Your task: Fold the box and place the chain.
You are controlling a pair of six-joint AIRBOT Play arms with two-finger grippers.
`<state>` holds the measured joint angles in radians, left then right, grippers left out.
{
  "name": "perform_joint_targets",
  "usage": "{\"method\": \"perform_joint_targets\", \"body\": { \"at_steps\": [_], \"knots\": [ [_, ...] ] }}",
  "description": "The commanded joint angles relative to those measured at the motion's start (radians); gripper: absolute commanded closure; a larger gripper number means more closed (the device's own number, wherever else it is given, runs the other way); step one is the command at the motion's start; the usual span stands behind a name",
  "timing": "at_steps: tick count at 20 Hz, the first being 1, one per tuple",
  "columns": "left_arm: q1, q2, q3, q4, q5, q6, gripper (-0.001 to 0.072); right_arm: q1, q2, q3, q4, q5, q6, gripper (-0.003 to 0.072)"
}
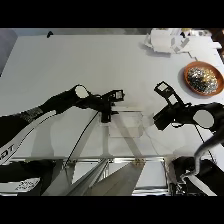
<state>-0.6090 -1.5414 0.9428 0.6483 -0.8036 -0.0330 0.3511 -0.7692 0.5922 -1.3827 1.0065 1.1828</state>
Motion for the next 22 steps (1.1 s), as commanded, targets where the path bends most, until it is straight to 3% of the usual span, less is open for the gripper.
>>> {"method": "perform_joint_targets", "body": {
  "at_steps": [1, 15, 22],
  "knots": [
    [-0.004, 0.003, 0.001, 0.018, 0.019, -0.017, 0.0704, 0.000, 0.000, 0.001, 0.020, -0.004, -0.044, 0.0348],
    [-0.004, 0.003, 0.001, -0.028, 0.008, -0.020, 0.0702, 0.000, 0.000, 0.001, 0.104, -0.002, -0.119, 0.0349],
    [-0.004, -0.028, 0.001, -0.115, 0.008, -0.019, 0.0702, 0.000, 0.000, 0.001, 0.104, -0.002, -0.119, 0.0349]
  ]
}}
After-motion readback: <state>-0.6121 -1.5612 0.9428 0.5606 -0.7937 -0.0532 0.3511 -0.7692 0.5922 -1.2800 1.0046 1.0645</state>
